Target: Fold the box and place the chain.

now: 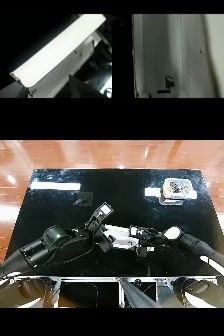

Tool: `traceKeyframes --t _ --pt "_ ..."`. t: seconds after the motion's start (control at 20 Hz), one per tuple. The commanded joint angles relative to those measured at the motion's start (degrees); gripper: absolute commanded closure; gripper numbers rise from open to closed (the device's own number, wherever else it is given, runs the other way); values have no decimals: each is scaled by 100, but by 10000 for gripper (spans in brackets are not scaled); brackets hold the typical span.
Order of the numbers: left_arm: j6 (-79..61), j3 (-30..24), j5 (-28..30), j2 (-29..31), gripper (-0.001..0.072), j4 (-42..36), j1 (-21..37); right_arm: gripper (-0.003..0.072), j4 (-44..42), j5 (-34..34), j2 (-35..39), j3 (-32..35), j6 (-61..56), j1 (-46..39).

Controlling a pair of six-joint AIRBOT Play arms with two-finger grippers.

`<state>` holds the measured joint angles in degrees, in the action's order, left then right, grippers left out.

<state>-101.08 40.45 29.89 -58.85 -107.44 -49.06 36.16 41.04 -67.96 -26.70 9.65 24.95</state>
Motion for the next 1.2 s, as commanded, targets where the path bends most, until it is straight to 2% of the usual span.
traceKeyframes --t 0.0,0.4,0.85,1.15 --pt "573 -142 -831 -39 167 396 -48 135 9 4 -4 4 4 4" --pt "2118 -205 -960 -328 167 1847 -50 136 15 4 -4 4 4 4" --pt "2203 -205 -964 -1123 167 1878 -50 136 94 4 -4 4 4 4" --pt "2203 -192 -920 -1134 166 1871 -59 136 94 2 -4 4 4 4"
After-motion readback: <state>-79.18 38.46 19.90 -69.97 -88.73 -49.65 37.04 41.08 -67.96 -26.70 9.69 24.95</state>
